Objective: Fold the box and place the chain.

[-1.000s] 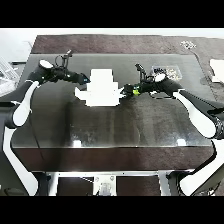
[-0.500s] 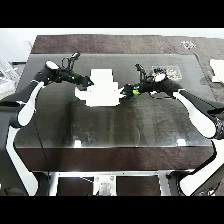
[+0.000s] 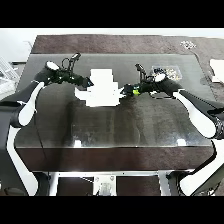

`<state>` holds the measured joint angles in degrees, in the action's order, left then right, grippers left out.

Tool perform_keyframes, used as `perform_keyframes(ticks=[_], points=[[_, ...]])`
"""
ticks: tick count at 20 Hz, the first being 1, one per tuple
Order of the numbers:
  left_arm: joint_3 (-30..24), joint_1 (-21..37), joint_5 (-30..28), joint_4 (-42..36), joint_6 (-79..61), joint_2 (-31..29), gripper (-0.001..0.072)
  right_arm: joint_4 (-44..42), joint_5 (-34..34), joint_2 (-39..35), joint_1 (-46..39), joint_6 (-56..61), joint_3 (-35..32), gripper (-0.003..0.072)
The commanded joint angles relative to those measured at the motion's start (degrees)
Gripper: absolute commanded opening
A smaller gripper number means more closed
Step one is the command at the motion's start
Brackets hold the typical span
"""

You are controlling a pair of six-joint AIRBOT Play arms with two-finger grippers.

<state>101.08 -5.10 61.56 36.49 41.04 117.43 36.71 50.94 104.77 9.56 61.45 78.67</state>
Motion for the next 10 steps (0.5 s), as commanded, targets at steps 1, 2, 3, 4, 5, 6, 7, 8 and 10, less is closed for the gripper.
perform_keyframes(ticks=[1,2,3,4,5,6,7,8,10], points=[[0.04,0.02,1.20,-0.96,-1.03,0.09,0.0517,-0.02,-0.15,0.04,-0.02,0.00,0.07,0.0009],[0.04,0.02,1.64,-1.25,-1.03,0.28,0.0517,-0.02,-0.15,0.04,-0.02,0.00,0.07,0.0009],[0.04,0.02,2.64,-2.01,-1.05,0.74,0.0516,-0.02,-0.15,0.04,-0.02,0.00,0.07,0.0009],[0.00,0.02,3.23,-2.16,-1.05,1.16,0.0517,-0.02,-0.15,0.04,0.00,0.00,0.07,0.0009],[0.00,0.02,2.89,-2.19,-1.03,1.49,0.0517,-0.02,-0.15,0.04,-0.02,0.00,0.07,0.0009],[0.00,0.02,1.95,-2.14,-1.05,1.57,0.0517,-0.02,-0.15,0.04,-0.02,0.00,0.07,0.0009],[0.09,0.02,1.16,-2.21,-1.09,1.57,0.0517,-0.02,-0.15,0.04,-0.02,-0.02,0.07,0.0009],[0.22,0.02,0.76,-2.23,-1.29,1.57,0.0517,-0.02,-0.17,0.04,0.00,-0.20,0.07,0.0009],[0.33,0.02,0.85,-2.32,-2.36,1.57,0.0516,-0.02,-0.17,0.04,-0.02,-0.22,0.07,0.0009]])
